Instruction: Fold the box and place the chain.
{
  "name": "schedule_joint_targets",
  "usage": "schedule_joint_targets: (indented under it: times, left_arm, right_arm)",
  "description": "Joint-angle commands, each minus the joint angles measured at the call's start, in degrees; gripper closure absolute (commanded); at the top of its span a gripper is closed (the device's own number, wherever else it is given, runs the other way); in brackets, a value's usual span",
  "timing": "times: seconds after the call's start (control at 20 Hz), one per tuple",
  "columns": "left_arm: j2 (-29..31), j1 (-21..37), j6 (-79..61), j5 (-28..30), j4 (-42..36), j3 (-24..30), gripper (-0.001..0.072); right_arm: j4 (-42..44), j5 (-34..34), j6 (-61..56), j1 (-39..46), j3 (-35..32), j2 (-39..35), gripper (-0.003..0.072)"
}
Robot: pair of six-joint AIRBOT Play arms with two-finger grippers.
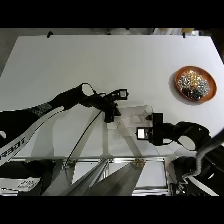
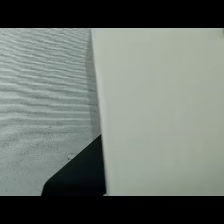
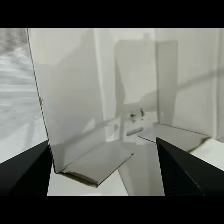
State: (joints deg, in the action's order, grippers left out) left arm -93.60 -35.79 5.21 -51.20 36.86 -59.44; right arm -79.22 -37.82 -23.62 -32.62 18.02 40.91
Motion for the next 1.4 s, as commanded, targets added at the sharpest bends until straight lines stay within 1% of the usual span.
schedule_joint_targets:
  times: [0.0,0.2,0.5,0.75,0.85,1.0,1.1,1.25,1.35]
  left_arm:
    - [0.0,0.0,0.0,0.0,0.0,0.0,0.0701]
    - [0.0,0.0,0.0,0.0,0.0,0.0,0.0701]
    - [0.0,0.0,0.0,0.0,0.0,0.0,0.0701]
    - [0.0,0.0,0.0,0.0,0.0,0.0,0.0701]
    - [0.0,0.0,0.0,0.0,0.0,0.0,0.0701]
    - [0.0,0.0,0.0,0.0,0.0,0.0,0.0701]
    - [0.0,0.0,0.0,0.0,0.0,0.0,0.0701]
    - [0.0,0.0,0.0,0.0,0.0,0.0,0.0701]
    - [0.0,0.0,0.0,0.0,0.0,0.0,0.0701]
  right_arm:
    - [4.0,-0.5,5.9,3.3,1.5,0.1,-0.0007]
    - [10.9,-2.1,11.3,8.1,2.0,0.1,-0.0007]
    - [16.8,-3.2,14.4,12.5,5.2,1.1,-0.0007]
    - [18.0,-3.8,17.2,15.7,5.3,6.4,-0.0007]
    - [20.5,-4.1,21.4,17.4,5.3,7.3,-0.0008]
    - [27.8,-6.4,29.6,20.6,5.9,9.6,-0.0008]
    - [28.8,-8.3,31.6,23.3,7.1,12.1,-0.0008]
    - [31.8,-12.9,35.8,25.5,8.8,15.8,-0.0008]
    - [32.2,-13.4,36.4,25.5,9.3,18.4,-0.0008]
